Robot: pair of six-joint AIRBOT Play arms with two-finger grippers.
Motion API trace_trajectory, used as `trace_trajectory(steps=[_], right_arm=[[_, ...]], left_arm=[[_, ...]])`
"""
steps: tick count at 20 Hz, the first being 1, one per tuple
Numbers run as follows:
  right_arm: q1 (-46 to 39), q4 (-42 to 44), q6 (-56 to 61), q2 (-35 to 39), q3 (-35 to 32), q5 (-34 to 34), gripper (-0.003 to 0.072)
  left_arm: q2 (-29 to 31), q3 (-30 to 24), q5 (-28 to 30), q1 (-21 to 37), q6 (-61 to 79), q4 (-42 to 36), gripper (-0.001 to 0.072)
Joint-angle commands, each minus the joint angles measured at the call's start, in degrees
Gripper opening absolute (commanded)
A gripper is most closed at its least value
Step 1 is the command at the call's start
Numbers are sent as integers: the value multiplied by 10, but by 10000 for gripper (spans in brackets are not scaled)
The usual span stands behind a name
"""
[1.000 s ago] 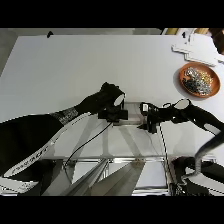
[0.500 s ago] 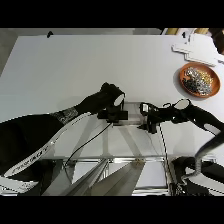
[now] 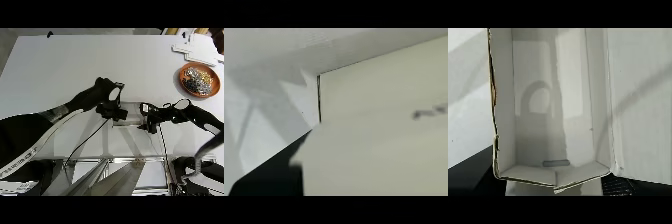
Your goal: Fold the box and place the chain.
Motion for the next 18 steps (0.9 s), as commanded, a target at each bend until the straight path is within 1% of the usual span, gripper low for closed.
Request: trace_trajectory(steps=[1, 2, 3, 5, 6, 8, 9, 10, 11, 13, 14, 15, 17, 18], right_arm=[[0, 0, 0, 0, 0, 0, 407], [0, 0, 0, 0, 0, 0, 407], [0, 0, 0, 0, 0, 0, 407], [0, 0, 0, 0, 0, 0, 407], [0, 0, 0, 0, 0, 0, 407], [0, 0, 0, 0, 0, 0, 407], [0, 0, 0, 0, 0, 0, 407], [0, 0, 0, 0, 0, 0, 407], [0, 0, 0, 0, 0, 0, 407], [0, 0, 0, 0, 0, 0, 407], [0, 0, 0, 0, 0, 0, 407], [0, 0, 0, 0, 0, 0, 407], [0, 0, 0, 0, 0, 0, 407], [0, 0, 0, 0, 0, 0, 407]], left_arm=[[53, 0, -79, 18, 149, -21, 556], [75, -7, -95, 27, 168, -20, 669], [98, -17, -95, 36, 187, -20, 681], [146, -43, -90, 60, 250, -22, 681], [170, -65, -83, 76, 297, -27, 681], [217, -131, -35, 115, 432, -52, 681], [239, -175, 2, 139, 534, -77, 682], [254, -217, 37, 162, 644, -108, 701], [263, -260, 82, 187, 789, -143, 700], [254, -327, 163, 233, 1074, -238, 700], [242, -348, 185, 249, 1190, -275, 700], [227, -359, 197, 259, 1268, -300, 699], [188, -363, 213, 267, 1300, -343, 699], [172, -363, 234, 266, 1300, -359, 700]])
